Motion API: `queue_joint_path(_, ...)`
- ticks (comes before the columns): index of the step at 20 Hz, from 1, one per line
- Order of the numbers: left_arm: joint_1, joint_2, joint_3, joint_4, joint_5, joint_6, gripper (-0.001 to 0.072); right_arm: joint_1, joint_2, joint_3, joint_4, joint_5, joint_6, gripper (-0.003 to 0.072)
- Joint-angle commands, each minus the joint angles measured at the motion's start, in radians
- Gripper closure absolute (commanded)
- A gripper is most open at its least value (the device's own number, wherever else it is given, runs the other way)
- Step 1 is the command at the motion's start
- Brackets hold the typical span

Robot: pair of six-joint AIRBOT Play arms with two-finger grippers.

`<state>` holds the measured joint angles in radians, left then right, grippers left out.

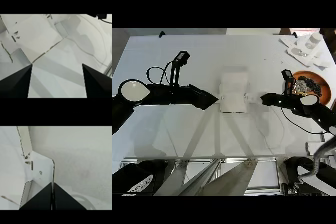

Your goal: Fold the box and place the chain.

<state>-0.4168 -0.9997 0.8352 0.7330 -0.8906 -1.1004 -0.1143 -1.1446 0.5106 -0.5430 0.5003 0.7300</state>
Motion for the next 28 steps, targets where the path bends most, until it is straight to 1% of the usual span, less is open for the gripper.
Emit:
queue_joint_path(1,0.0,-0.001,0.0,0.0,0.0,0.0,0.0015,0.003,0.0,-0.023,0.021,-0.043,-0.032,0.0678)
queue_joint_path(17,0.0,-0.001,0.0,0.0,0.0,0.0,0.0016,0.003,0.0,-0.023,0.021,-0.037,-0.032,0.0675)
queue_joint_path(22,0.0,-0.001,0.0,-0.023,0.001,0.001,0.0016,0.003,0.0,-0.023,0.021,-0.037,-0.032,0.0675)
queue_joint_path(25,-0.005,-0.001,0.0,0.03,0.009,0.008,0.0017,0.003,0.0,-0.023,0.021,-0.037,-0.032,0.0675)
queue_joint_path(28,-0.061,-0.001,0.0,0.164,0.079,0.095,0.0017,0.003,0.0,-0.023,0.021,-0.037,-0.032,0.0675)
